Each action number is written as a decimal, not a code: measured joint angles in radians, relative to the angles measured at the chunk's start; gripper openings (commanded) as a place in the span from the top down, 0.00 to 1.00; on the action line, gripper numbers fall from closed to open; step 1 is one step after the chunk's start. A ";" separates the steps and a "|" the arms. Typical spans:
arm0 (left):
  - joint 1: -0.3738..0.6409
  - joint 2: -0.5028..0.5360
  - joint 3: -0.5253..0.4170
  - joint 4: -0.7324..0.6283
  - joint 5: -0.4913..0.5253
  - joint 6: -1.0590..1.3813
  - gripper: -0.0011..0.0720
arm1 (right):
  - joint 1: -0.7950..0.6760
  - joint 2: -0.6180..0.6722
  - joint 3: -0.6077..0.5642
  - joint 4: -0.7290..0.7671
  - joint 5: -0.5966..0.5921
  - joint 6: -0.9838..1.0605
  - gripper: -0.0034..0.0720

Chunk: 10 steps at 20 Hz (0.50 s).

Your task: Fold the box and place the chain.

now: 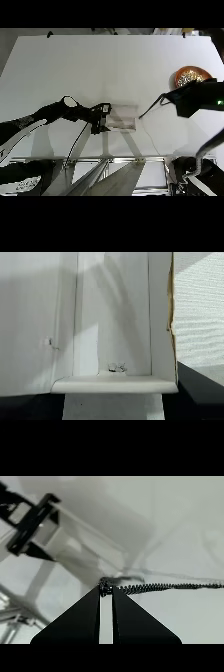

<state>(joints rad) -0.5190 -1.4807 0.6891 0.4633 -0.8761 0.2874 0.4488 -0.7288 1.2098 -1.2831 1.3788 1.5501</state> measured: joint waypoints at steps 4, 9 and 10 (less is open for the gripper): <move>0.000 0.000 0.000 0.000 0.000 0.000 0.70 | 0.143 0.002 0.000 0.002 -0.058 0.045 0.94; 0.000 0.000 0.000 0.000 0.000 0.000 0.70 | 0.228 0.003 0.000 0.000 -0.139 0.070 0.94; 0.000 0.000 0.000 0.000 0.000 0.000 0.70 | 0.234 0.003 0.000 0.000 -0.153 0.072 0.94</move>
<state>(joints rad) -0.5190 -1.4807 0.6891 0.4633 -0.8761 0.2878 0.6827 -0.7258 1.2095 -1.2827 1.2263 1.6218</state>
